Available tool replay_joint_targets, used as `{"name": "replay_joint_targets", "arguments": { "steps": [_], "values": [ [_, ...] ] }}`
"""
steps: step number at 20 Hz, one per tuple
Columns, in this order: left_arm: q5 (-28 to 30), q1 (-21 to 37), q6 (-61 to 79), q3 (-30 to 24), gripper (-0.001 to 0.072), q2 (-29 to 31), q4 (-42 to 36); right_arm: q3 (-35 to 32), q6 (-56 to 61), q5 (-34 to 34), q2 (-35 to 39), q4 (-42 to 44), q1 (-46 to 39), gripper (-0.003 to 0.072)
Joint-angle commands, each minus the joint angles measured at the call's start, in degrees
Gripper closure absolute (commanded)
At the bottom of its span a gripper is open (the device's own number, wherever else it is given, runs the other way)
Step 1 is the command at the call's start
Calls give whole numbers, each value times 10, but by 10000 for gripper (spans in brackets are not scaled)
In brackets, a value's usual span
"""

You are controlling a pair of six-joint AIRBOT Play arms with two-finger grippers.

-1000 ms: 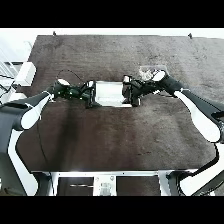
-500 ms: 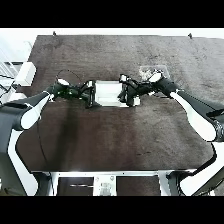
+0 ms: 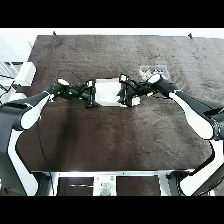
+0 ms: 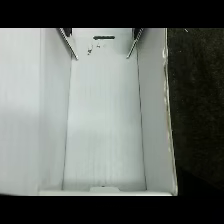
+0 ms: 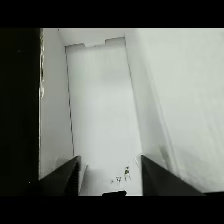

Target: Fold the box and place the chain.

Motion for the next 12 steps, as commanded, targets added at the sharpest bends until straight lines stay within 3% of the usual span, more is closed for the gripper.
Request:
{"name": "replay_joint_targets", "arguments": {
  "steps": [1,4,9,12],
  "values": [
    [0,0,0,0,241,0,0,0,30,4,4,-14,-5,353],
    [0,0,0,0,241,0,0,0,91,24,26,-82,-12,673],
    [0,0,-1,0,241,0,0,0,244,47,90,-174,-19,674],
    [0,0,-3,0,241,0,0,0,372,46,134,-183,-42,674]
  ]
}}
